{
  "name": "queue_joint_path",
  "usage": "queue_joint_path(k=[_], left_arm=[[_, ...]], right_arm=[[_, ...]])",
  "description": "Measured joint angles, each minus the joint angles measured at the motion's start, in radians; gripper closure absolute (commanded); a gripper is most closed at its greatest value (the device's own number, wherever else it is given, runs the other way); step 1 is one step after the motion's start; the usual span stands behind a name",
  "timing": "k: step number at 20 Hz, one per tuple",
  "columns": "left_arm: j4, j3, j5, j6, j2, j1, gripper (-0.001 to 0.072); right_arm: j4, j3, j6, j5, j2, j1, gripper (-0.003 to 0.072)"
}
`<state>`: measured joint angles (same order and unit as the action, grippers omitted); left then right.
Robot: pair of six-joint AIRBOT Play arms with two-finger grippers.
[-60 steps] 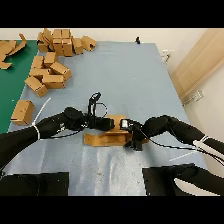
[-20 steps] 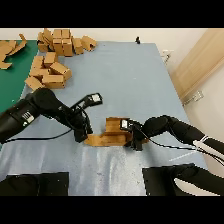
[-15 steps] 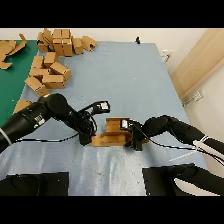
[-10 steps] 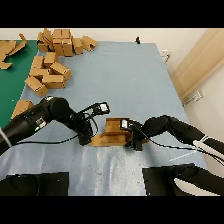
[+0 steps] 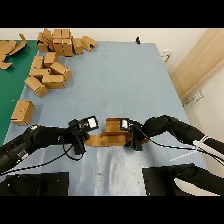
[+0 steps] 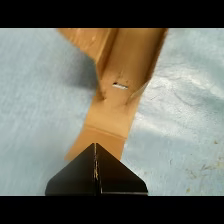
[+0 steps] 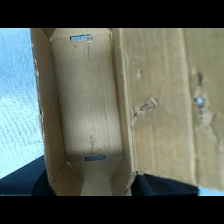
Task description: Fold the box.
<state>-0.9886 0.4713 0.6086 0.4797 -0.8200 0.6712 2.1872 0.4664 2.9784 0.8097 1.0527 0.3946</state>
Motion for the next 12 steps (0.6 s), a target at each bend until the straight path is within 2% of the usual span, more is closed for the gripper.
queue_joint_path(k=[3, 7, 8, 9, 10, 12], left_arm=[[0.119, 0.043, 0.034, -0.182, -0.098, 0.001, 0.0698], [0.244, 0.104, 0.1, -0.37, -0.227, -0.047, 0.0696], [0.264, 0.114, 0.105, -0.399, -0.246, -0.062, 0.0613], [0.276, 0.122, 0.112, -0.424, -0.263, -0.077, 0.029], [0.288, 0.129, 0.116, -0.441, -0.275, -0.086, 0.0165], [0.305, 0.135, 0.129, -0.464, -0.291, -0.098, 0.0173]], right_arm=[[0.0, 0.0, 0.0, 0.0, 0.0, 0.0, 0.0191], [0.0, 0.0, 0.0, 0.0, 0.0, 0.0, 0.0191], [0.0, 0.0, 0.0, 0.0, 0.0, 0.0, 0.0191], [0.0, 0.0, 0.0, 0.0, 0.0, 0.0, 0.0191], [0.0, 0.0, 0.0, 0.0, 0.0, 0.0, 0.0191], [0.0, 0.0, 0.0, 0.0, 0.0, 0.0, 0.019]])
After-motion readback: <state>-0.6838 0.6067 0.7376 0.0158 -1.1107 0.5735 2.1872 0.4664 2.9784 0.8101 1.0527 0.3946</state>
